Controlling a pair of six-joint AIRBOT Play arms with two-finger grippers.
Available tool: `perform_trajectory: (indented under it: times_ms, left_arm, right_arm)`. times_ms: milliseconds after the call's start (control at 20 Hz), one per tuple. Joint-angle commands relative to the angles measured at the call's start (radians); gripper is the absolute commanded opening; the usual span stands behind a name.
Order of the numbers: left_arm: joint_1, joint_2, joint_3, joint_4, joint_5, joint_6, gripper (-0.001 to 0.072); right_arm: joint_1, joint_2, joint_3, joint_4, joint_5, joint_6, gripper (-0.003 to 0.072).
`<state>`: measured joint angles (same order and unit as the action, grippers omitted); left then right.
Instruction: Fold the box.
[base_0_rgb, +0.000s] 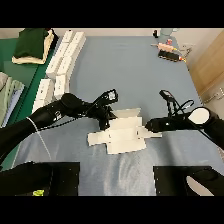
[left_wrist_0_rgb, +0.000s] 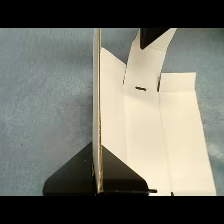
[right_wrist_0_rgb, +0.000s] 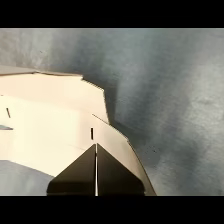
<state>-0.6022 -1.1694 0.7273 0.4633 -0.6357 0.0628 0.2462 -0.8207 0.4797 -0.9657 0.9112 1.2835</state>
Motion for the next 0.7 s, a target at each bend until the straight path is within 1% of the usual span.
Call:
perform_trajectory:
  times_ms: [0, 200, 400, 550, 650]
  left_arm:
    - [-0.015, 0.006, -0.006, -0.002, 0.034, 0.026, 0.0010]
    - [-0.015, 0.006, -0.006, -0.038, 0.026, 0.060, 0.0010]
    - [-0.015, 0.006, -0.013, -0.078, 0.006, 0.121, 0.0009]
    - [-0.015, 0.006, -0.064, -0.201, 0.010, 0.252, 0.0009]
    - [-0.016, 0.012, -0.093, -0.285, 0.006, 0.330, 0.0010]
  right_arm:
    - [0.010, -0.014, -0.085, -0.031, -0.074, 0.022, 0.0003]
    - [0.010, -0.054, -0.093, -0.104, -0.094, 0.071, 0.0003]
    - [0.010, -0.061, -0.092, -0.092, -0.095, 0.071, 0.0003]
    - [0.010, -0.058, -0.090, -0.042, -0.095, 0.062, 0.0003]
    - [0.010, -0.053, -0.085, -0.034, -0.093, 0.060, 0.0003]
